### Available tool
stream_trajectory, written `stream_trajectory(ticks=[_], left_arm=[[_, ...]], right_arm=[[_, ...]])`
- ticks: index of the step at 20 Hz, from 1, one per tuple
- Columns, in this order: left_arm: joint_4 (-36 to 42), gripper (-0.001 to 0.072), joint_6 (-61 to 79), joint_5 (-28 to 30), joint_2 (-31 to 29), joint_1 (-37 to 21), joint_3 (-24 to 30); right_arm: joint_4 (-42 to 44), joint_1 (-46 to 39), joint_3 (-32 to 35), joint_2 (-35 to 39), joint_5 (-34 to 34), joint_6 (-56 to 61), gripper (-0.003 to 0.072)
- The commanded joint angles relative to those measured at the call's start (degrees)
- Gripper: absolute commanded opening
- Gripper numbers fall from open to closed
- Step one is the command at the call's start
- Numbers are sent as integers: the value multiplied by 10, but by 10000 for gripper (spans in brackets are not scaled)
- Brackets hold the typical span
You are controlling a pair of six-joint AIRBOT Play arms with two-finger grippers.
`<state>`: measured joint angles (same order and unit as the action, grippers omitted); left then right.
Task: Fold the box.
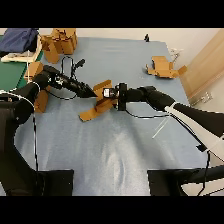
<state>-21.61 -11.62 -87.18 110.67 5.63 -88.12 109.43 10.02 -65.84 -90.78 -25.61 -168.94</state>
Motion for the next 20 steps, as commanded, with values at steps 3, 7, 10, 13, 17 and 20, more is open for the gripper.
stream_trajectory(ticks=[3, 7, 10, 13, 17, 20], left_arm=[[-8, 20, 0, 21, 0, 0, -1], [-8, 20, 0, 48, 0, 0, -1], [-7, 20, 0, 71, 0, 0, -2], [-7, 20, 0, 90, 0, 0, -9], [-7, 21, 0, 127, 0, 0, -23], [-7, 21, 0, 143, 2, 0, -25]], right_arm=[[6, -1, -6, -7, -5, -14, 700], [40, -12, -6, -10, -18, -32, 699], [40, -29, -6, -18, -43, -32, 698], [40, -37, -8, -21, -50, -32, 697], [66, -36, -19, -21, -59, -32, 644], [79, -36, -26, -21, -80, -32, 644]])
